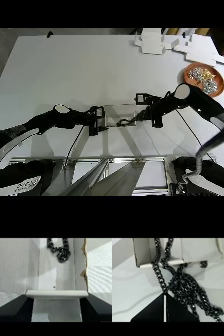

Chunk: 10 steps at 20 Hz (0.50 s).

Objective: Fold the box and place the chain.

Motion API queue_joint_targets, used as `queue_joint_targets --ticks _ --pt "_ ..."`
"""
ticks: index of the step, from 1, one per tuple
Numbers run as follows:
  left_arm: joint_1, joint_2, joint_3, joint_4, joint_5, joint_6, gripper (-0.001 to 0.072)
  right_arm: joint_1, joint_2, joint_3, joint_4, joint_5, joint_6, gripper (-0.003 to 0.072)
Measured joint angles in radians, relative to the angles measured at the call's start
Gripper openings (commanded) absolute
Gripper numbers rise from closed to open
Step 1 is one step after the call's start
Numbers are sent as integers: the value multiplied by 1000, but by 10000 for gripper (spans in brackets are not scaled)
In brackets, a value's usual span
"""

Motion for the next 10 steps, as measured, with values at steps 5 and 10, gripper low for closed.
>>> queue_joint_targets --ticks 5,10 --pt "0 0 0 0 0 0 272 0 181 0 121 7 26 13" --pt "0 0 0 0 0 0 272 24 294 0 388 8 33 13"
